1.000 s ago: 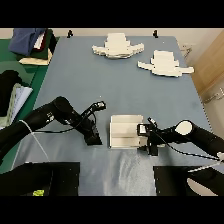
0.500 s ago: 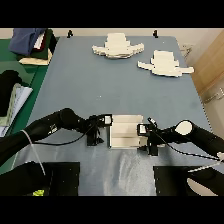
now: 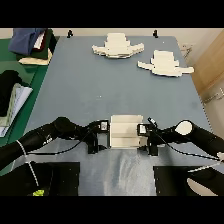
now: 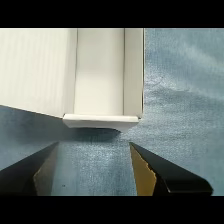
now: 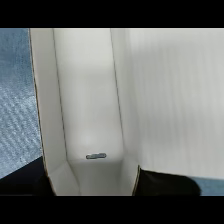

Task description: Fold the box.

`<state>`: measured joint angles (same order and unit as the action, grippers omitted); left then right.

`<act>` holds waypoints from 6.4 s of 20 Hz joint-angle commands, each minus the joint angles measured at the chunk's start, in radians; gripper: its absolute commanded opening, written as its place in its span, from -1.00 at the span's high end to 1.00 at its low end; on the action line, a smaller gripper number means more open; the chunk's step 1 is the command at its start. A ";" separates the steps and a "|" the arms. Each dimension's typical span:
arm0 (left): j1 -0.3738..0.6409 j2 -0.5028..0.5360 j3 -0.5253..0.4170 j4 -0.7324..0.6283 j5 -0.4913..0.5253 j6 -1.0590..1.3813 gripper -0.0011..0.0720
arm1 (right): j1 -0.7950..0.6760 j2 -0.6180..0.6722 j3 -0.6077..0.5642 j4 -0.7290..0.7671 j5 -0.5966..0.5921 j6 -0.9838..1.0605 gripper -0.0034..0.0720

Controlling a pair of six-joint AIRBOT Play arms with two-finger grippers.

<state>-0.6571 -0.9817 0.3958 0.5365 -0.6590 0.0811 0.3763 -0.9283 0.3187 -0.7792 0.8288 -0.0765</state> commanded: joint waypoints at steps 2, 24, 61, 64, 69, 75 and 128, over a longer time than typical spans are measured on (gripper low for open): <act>-0.034 -0.028 -0.006 -0.022 0.001 -0.029 -0.95 | -0.001 0.001 0.000 0.000 0.000 0.000 -0.47; -0.129 -0.160 0.048 -0.106 0.103 0.015 -0.95 | -0.001 0.001 0.000 0.000 0.000 0.000 -0.47; -0.160 -0.164 0.048 -0.103 0.134 0.041 -0.47 | -0.001 0.001 0.000 0.008 0.001 0.000 -0.47; -0.160 -0.164 0.048 -0.103 0.134 0.041 -0.47 | 0.000 0.003 0.001 0.005 -0.016 -0.014 -1.00; -0.160 -0.164 0.048 -0.103 0.134 0.041 -0.47 | -0.001 0.087 0.007 0.005 0.027 0.029 -1.00; -0.160 -0.164 0.048 -0.103 0.134 0.041 -0.47 | -0.001 0.233 0.006 -0.192 0.075 0.244 -1.00; -0.160 -0.164 0.048 -0.103 0.133 0.041 -0.47 | -0.007 -0.342 0.315 0.207 0.072 1.218 0.90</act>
<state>-0.8169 -1.1461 0.4431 0.4324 -0.5259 0.1207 0.3679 -1.2610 0.6327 -0.5663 0.8993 1.1530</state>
